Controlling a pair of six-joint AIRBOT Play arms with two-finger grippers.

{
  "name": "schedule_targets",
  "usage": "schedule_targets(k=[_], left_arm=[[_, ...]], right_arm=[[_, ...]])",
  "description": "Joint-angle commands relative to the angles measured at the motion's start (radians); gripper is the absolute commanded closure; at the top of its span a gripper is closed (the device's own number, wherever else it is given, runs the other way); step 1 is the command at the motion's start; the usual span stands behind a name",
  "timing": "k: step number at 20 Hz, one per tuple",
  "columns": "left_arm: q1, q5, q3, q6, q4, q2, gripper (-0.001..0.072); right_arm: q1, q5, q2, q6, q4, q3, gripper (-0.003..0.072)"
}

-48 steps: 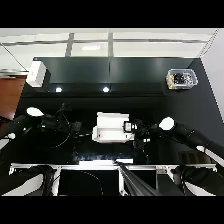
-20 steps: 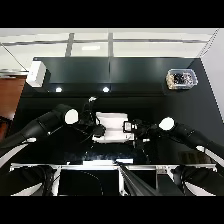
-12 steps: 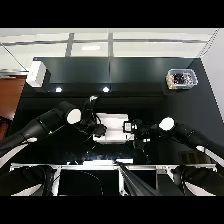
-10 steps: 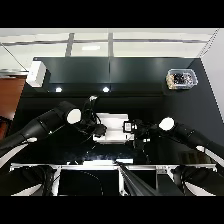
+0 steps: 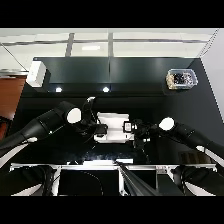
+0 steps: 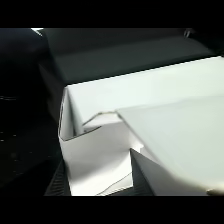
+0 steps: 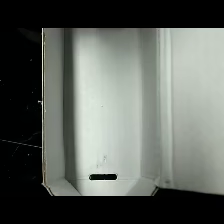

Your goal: Fold the box and place the chain.

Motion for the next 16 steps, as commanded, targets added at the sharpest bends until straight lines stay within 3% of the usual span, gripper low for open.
schedule_targets(k=[1,7,9,16], left_arm=[[-0.003,0.028,0.002,-0.014,-0.026,0.0,0.0264],[-0.02,0.028,0.003,-0.028,-0.007,-0.003,0.0277],[-0.029,0.031,0.003,-0.061,0.032,-0.007,0.0353],[-0.064,0.063,0.004,-0.175,0.103,-0.053,0.0355]], right_arm=[[0.0,-0.002,-0.001,0.0,0.002,0.0,0.0238],[0.0,-0.002,-0.001,0.0,0.002,0.0,0.0238],[0.0,-0.002,-0.001,0.0,0.002,0.0,0.0238],[0.0,-0.003,-0.001,0.0,0.002,0.0,0.0238]])
